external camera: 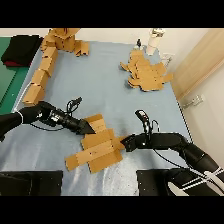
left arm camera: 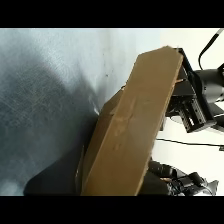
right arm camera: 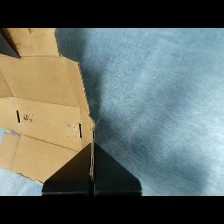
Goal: Fold the box.
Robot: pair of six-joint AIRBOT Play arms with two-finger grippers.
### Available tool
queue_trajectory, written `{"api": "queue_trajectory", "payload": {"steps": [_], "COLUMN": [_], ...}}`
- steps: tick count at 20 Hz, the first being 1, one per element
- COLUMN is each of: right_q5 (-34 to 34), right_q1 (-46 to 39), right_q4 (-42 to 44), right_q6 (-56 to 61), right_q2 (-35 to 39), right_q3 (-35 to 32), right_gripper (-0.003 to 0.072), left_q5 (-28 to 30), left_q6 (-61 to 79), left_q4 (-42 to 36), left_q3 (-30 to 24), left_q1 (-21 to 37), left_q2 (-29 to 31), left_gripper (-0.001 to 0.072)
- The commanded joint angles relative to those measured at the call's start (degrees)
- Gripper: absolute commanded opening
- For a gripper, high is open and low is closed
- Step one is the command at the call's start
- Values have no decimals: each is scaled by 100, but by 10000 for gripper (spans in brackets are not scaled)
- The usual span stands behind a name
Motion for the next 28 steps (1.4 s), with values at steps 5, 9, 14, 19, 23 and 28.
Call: {"api": "queue_trajectory", "payload": {"steps": [5,9,14,19,23,28], "right_q5": [-2,0,4,-140,-704,-1344], "right_q1": [2,2,0,-258,-551,-254], "right_q4": [0,0,-7,-1224,-1731,-929], "right_q6": [0,0,-11,608,1580,1926], "right_q2": [4,4,4,50,109,70], "right_q3": [-4,-4,-4,584,1698,1858], "right_gripper": [3,3,17,310,232,4], "left_q5": [11,-68,-138,-170,214,1606], "left_q6": [-20,-20,197,839,1823,3550], "left_q4": [70,212,415,404,348,328], "left_q3": [264,267,267,487,570,568], "left_q1": [4,4,4,-46,-455,-1255], "left_q2": [-4,-4,-4,35,424,1034], "left_gripper": [213,210,11,10,10,10]}}
